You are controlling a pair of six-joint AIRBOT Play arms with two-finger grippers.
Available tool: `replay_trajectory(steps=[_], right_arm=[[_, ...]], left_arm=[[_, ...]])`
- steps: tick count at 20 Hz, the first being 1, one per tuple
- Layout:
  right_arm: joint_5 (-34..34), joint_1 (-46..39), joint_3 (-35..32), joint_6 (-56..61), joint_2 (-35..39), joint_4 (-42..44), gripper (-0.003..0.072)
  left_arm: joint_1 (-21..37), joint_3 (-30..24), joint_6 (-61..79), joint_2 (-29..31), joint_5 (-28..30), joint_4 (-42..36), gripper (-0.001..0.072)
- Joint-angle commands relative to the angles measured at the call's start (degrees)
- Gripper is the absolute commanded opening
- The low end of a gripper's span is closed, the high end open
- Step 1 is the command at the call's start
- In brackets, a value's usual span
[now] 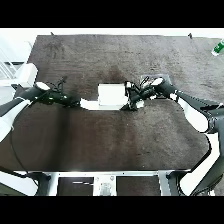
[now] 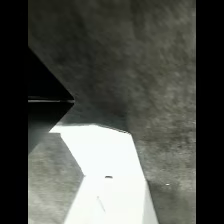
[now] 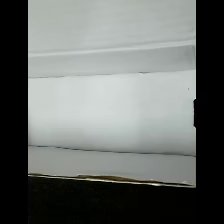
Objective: Fold the box and place the chain.
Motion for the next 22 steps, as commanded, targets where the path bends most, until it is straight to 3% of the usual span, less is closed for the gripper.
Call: replay_trajectory(steps=[1,5,11,13,18,19,22], right_arm=[[0.02,0.02,0.0,0.02,-0.04,0.0,0.06],[0.02,0.02,0.0,0.02,-0.04,0.0,0.06],[0.02,0.02,0.0,0.02,-0.04,0.0,0.06],[0.02,0.02,0.0,0.02,-0.04,0.0,0.06],[0.02,0.02,0.0,0.02,-0.04,0.0,0.06],[0.02,0.02,0.0,0.04,-0.04,0.0,0.06],[0.02,0.04,0.0,0.02,-0.04,0.0,0.06]], left_arm=[[-3.1,-0.04,-0.2,-2.47,1.86,-2.95,0.0016],[-4.17,0.5,3.45,-3.91,0.85,-8.87,0.0017],[-4.15,5.22,3.39,-3.56,-3.08,-8.24,0.0023],[-4.15,6.38,3.28,-3.54,-3.39,-8.31,0.0153],[-3.85,7.56,3.23,-1.81,-3.61,-8.26,0.0153],[-3.72,7.56,3.23,-1.4,-3.41,-8.22,0.0191],[-4.24,6.88,2.71,-1.07,-3.91,-7.67,0.0201]])
